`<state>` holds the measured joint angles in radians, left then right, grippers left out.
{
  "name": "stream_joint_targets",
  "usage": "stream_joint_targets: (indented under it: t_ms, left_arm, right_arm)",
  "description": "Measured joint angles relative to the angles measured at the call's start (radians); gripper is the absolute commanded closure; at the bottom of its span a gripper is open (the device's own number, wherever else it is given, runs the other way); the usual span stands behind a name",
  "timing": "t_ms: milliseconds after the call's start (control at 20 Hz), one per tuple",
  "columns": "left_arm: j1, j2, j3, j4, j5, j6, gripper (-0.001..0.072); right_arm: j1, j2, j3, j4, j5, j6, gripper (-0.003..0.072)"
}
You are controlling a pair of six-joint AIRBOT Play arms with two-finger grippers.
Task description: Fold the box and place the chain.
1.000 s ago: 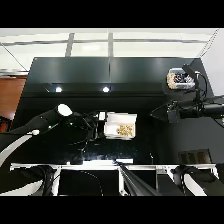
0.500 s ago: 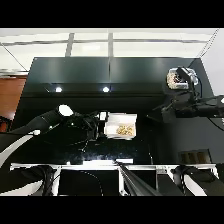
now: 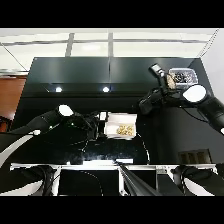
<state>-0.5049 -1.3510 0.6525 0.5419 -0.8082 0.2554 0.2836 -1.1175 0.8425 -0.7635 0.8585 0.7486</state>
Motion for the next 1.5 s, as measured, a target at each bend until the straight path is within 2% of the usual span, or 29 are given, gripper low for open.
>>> stream_joint_targets:
  t_ms: [300,650,950,1500]
  left_arm:
    - [0.000,0.000,0.000,0.000,0.000,0.000,0.0208]
    - [0.000,0.000,0.000,0.000,0.000,0.000,0.0207]
    - [0.000,0.000,0.000,0.000,0.000,0.000,0.0208]
    - [0.000,0.000,0.000,0.000,-0.001,-0.001,0.0207]
  right_arm:
    - [0.036,-0.027,0.003,0.002,0.190,-0.234,-0.0030]
    - [0.044,-0.031,0.003,-0.009,0.302,-0.339,-0.0030]
    - [0.090,-0.031,0.001,-0.064,0.332,-0.360,-0.0030]
    - [0.110,-0.031,0.001,-0.075,0.344,-0.364,-0.0030]
